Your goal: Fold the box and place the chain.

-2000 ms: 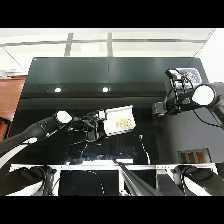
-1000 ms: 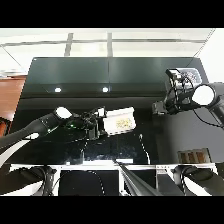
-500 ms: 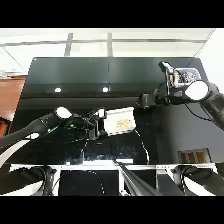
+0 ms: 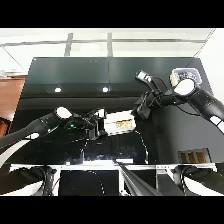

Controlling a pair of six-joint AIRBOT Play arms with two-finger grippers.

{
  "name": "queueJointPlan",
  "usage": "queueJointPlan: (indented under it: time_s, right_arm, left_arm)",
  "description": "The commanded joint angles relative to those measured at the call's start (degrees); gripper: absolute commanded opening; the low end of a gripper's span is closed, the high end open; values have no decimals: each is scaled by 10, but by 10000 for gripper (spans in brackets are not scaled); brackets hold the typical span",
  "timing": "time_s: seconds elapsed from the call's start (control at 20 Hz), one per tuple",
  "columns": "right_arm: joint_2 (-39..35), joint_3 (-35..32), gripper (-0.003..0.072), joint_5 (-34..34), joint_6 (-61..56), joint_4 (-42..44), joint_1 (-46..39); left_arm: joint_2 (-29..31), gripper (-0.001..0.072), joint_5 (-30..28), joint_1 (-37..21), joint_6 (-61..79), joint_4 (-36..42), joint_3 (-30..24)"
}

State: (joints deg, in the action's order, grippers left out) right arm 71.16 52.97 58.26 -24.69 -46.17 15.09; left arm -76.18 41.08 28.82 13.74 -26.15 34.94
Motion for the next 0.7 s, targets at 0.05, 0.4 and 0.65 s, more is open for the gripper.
queueJointPlan:
  time_s: [0.05, 0.4, 0.65]
  right_arm:
    - [5, -2, 707, 8, 154, 13, 0]
    - [5, -2, 707, -12, 207, 63, 27]
    - [5, -2, 530, 1, 207, 74, 42]
  left_arm:
    - [0, 290, 0, 0, 0, -2, 0]
    - [0, 290, 0, 0, 0, -2, 0]
    - [0, 290, 0, 0, 0, -2, 0]
